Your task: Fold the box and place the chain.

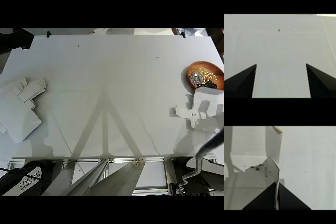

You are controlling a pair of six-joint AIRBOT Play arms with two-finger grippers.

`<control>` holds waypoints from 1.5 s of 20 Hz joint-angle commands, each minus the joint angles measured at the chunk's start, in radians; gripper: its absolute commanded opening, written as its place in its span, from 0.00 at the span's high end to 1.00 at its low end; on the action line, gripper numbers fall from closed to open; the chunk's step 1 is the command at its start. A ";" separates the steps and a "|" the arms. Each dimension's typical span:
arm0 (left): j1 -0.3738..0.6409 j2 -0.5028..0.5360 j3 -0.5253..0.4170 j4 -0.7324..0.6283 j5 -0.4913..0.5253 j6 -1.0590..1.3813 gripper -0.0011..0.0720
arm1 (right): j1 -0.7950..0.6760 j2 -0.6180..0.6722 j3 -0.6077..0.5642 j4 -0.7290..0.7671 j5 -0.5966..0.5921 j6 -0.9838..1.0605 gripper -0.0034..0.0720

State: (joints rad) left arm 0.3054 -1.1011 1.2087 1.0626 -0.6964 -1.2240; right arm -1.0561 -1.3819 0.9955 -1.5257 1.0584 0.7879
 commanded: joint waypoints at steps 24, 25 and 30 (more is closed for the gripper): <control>0.000 0.000 0.001 0.000 0.000 0.000 0.03 | 0.843 0.019 -0.001 0.898 -0.222 -0.120 0.93; 0.000 0.000 0.001 0.000 0.000 0.000 0.03 | 0.882 -0.011 -0.001 0.919 -0.251 -0.121 0.93; 0.000 0.000 0.001 0.000 0.000 0.000 0.03 | 1.048 -0.177 -0.001 0.996 -0.466 -0.147 0.93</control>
